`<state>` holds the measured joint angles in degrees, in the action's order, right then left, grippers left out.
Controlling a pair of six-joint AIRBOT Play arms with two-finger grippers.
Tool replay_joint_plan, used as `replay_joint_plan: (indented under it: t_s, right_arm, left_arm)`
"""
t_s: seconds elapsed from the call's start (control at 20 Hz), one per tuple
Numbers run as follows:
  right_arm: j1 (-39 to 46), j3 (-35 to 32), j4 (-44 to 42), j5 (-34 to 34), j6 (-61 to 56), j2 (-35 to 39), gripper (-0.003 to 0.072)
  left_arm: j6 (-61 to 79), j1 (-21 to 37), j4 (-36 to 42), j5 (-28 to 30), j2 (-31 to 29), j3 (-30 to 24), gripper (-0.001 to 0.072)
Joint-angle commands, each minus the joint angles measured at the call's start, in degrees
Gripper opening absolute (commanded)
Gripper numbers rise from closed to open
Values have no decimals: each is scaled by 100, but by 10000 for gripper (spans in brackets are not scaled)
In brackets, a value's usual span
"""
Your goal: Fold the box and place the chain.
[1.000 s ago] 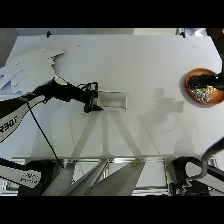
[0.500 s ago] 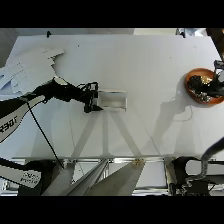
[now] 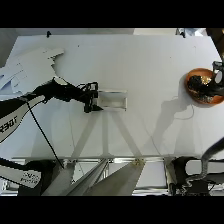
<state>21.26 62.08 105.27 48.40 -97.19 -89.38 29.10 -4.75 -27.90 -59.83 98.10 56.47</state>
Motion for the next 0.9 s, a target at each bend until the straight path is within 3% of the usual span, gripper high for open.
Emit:
replay_joint_plan:
  t_s: [0.0,0.45,0.65,0.85]
  right_arm:
    - [-144,13,-11,68,155,481,13]
    - [-1032,13,-122,1261,463,2269,12]
    - [-1985,15,-326,1998,660,2702,12]
    - [-3126,17,-905,2122,774,2896,12]
  left_arm:
    - [2,2,0,2,-4,4,336]
    - [2,2,0,2,-4,4,336]
    - [2,2,0,2,-4,4,336]
    - [2,2,0,2,-4,4,336]
